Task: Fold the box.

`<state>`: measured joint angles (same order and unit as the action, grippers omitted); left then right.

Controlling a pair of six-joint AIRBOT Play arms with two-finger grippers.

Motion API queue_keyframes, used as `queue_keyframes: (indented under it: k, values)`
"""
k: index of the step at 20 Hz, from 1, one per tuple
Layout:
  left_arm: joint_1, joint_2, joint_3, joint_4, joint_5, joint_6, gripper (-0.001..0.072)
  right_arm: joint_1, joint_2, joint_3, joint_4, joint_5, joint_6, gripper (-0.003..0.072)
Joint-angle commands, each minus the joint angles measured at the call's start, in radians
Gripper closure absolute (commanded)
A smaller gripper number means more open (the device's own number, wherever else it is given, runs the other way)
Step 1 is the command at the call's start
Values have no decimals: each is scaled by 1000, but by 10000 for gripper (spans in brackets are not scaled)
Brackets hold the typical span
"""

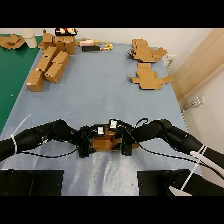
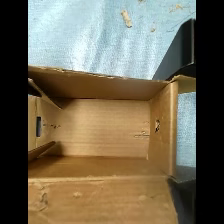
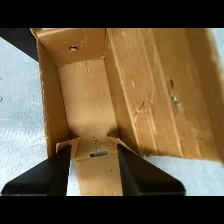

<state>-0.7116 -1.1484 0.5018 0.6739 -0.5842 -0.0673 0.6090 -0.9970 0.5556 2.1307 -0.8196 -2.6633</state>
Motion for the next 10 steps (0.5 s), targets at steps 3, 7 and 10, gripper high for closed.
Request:
queue_keyframes:
  k: [3, 7, 10]
  values:
    - [1, 0, 0, 0, 1, 0, 272, 2, -2, 0, 17, -9, 3, 196]
    - [1, 0, 0, 0, 1, 0, 272, 2, 8, 0, -21, -26, 167, 344]
    - [1, 0, 0, 0, 1, 0, 272, 1, 64, 15, -406, -119, 645, 684]
